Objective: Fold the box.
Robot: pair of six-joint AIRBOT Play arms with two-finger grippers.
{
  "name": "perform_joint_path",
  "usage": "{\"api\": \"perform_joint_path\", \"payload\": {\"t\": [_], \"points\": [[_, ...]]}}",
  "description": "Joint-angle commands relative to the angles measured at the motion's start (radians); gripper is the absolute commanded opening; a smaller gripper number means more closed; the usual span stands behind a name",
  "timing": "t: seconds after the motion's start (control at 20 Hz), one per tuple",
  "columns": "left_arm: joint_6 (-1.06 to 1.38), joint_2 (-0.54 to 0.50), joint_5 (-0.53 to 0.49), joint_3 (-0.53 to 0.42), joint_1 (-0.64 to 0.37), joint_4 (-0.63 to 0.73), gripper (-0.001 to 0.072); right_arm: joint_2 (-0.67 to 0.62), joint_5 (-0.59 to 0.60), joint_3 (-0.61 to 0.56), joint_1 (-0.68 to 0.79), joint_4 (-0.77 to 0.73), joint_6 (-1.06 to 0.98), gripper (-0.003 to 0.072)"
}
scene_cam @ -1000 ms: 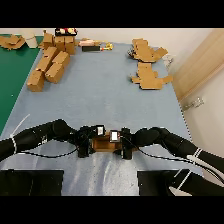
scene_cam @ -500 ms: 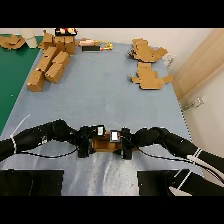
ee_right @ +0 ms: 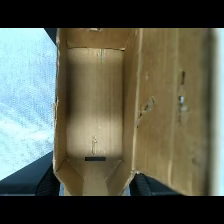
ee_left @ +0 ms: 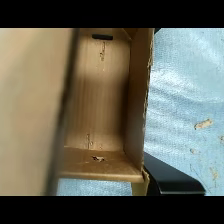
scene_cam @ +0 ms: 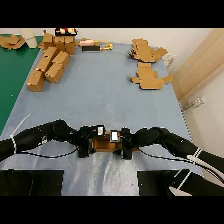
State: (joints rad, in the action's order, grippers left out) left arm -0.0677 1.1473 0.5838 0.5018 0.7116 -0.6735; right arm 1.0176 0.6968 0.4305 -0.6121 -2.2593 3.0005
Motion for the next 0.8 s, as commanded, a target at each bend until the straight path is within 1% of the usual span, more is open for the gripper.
{"api": "perform_joint_path", "payload": {"t": [0.0, 0.1, 0.15, 0.2, 0.3, 0.35, 0.4, 0.45, 0.55, 0.65, 0.75], "points": [[0.0, 0.001, 0.0, 0.0, -0.001, 0.0, 0.0438, -0.001, 0.007, 0.0, -0.001, -0.006, 0.0, 0.0446], [0.0, 0.001, 0.0, 0.0, -0.001, 0.0, 0.0438, -0.003, 0.026, 0.0, -0.001, -0.008, 0.0, 0.0453], [0.0, 0.001, 0.0, 0.0, -0.001, 0.0, 0.0438, -0.004, 0.03, 0.002, -0.002, -0.019, 0.001, 0.0604], [0.0, 0.001, 0.0, 0.0, -0.001, 0.0, 0.0438, -0.009, 0.053, 0.007, -0.002, -0.004, -0.003, 0.072], [0.0, 0.001, 0.0, 0.0, -0.001, 0.0, 0.0437, -0.029, 0.083, 0.008, 0.0, 0.006, -0.036, 0.072], [0.0, 0.001, 0.0, 0.0, -0.001, 0.0, 0.0438, -0.048, 0.09, 0.008, 0.002, 0.043, -0.081, 0.072], [0.0, 0.001, 0.0, 0.0, -0.001, 0.0, 0.0438, -0.071, 0.098, 0.008, 0.002, 0.094, -0.132, 0.072], [0.0, 0.001, 0.0, 0.0, -0.001, 0.0, 0.0438, -0.104, 0.098, 0.008, 0.004, 0.175, -0.211, 0.072], [0.0, 0.001, 0.0, 0.0, -0.001, 0.0, 0.0437, -0.186, 0.106, 0.009, 0.047, 0.33, -0.374, 0.072], [0.0, 0.001, 0.0, 0.0, -0.001, 0.0, 0.0438, -0.272, 0.189, 0.009, 0.115, 0.407, -0.471, 0.072], [0.0, 0.001, 0.0, 0.0, -0.001, 0.0, 0.0437, -0.356, 0.318, 0.009, 0.167, 0.366, -0.627, 0.072]]}}
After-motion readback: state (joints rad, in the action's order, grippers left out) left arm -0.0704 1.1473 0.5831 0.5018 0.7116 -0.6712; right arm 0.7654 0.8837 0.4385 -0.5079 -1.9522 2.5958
